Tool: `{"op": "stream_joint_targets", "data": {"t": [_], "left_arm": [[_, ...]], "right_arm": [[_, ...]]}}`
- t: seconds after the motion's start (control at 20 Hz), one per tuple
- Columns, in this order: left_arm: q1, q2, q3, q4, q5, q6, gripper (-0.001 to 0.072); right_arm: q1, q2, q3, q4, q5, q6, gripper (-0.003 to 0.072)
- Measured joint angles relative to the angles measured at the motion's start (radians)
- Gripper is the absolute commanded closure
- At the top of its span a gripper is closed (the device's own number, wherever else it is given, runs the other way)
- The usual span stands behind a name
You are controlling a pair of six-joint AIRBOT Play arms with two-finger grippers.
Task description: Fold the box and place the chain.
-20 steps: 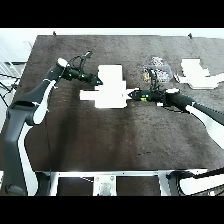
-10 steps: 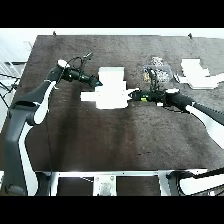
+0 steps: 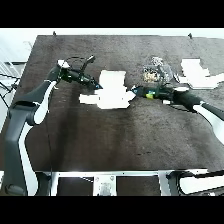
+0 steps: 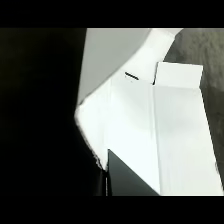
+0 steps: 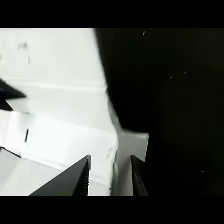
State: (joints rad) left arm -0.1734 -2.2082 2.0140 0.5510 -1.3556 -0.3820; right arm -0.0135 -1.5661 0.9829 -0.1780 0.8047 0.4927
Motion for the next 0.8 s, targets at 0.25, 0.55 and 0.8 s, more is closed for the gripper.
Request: {"op": "stream_joint_targets", "data": {"t": [0.25, 0.55, 0.8], "left_arm": [[0.000, 0.027, -0.009, -0.038, -0.018, 0.167, 0.0695], [-0.001, 0.098, -0.166, -0.114, 0.053, 0.360, 0.0695], [-0.029, 0.115, -0.259, -0.150, 0.130, 0.520, 0.0695]], "right_arm": [[-0.159, 0.062, 0.000, 0.010, 0.104, 0.000, 0.0374], [-0.251, 0.080, -0.035, 0.010, 0.180, -0.018, 0.0374], [-0.265, 0.082, -0.062, 0.010, 0.195, -0.047, 0.0374]]}}
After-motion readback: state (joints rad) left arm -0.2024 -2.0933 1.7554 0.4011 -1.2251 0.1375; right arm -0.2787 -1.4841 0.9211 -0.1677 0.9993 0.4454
